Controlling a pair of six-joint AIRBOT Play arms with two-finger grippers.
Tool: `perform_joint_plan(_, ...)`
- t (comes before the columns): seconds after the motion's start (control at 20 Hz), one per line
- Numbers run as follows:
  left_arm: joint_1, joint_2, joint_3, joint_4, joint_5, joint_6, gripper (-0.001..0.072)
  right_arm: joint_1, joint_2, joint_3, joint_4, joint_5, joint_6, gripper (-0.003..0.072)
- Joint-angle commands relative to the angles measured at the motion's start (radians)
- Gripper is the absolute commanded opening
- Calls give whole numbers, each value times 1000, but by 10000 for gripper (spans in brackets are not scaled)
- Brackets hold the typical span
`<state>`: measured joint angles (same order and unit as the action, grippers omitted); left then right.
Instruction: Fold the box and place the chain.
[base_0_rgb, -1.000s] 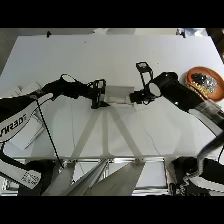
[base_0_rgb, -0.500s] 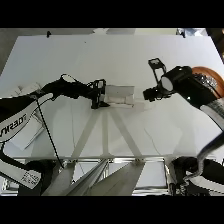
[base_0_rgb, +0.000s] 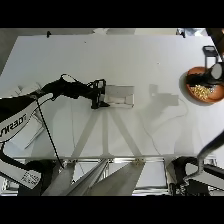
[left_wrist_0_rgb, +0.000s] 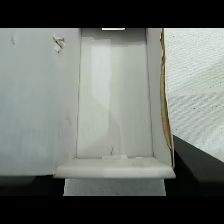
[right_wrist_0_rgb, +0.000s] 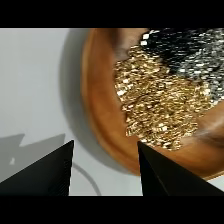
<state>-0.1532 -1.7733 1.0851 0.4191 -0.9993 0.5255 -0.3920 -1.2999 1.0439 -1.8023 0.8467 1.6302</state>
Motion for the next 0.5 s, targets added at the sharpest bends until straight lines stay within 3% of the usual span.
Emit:
perform_joint_plan(0.0,0,0,1,0,0,1,513,-168,-55,1,13,-134,-43,433)
perform_joint_plan(0.45,0,0,1,0,0,1,513,-190,-291,1,86,-192,-76,404)
